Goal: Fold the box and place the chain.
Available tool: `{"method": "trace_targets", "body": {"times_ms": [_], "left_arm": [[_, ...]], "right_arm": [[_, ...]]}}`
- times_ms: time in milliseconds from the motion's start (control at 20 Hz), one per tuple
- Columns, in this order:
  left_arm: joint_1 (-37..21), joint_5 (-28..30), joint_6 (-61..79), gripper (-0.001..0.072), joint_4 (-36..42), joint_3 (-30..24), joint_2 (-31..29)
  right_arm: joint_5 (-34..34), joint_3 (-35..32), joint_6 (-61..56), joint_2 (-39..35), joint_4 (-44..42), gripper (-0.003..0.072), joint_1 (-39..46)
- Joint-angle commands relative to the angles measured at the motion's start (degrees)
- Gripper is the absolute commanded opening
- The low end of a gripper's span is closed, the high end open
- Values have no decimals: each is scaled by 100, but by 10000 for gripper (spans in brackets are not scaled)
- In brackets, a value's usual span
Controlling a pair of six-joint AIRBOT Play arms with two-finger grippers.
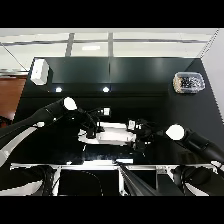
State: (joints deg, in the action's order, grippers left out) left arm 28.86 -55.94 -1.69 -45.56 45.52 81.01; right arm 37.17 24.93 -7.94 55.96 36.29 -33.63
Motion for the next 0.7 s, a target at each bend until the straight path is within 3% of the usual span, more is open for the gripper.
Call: {"method": "trace_targets", "body": {"times_ms": [0, 650], "left_arm": [[-2, 22, -11, 27, 2, 7, -2], [0, 22, -20, 26, 26, 7, -26]], "right_arm": [[133, -7, 599, 317, -225, 684, 42], [-155, -7, 1445, 787, -291, 684, 28]]}}
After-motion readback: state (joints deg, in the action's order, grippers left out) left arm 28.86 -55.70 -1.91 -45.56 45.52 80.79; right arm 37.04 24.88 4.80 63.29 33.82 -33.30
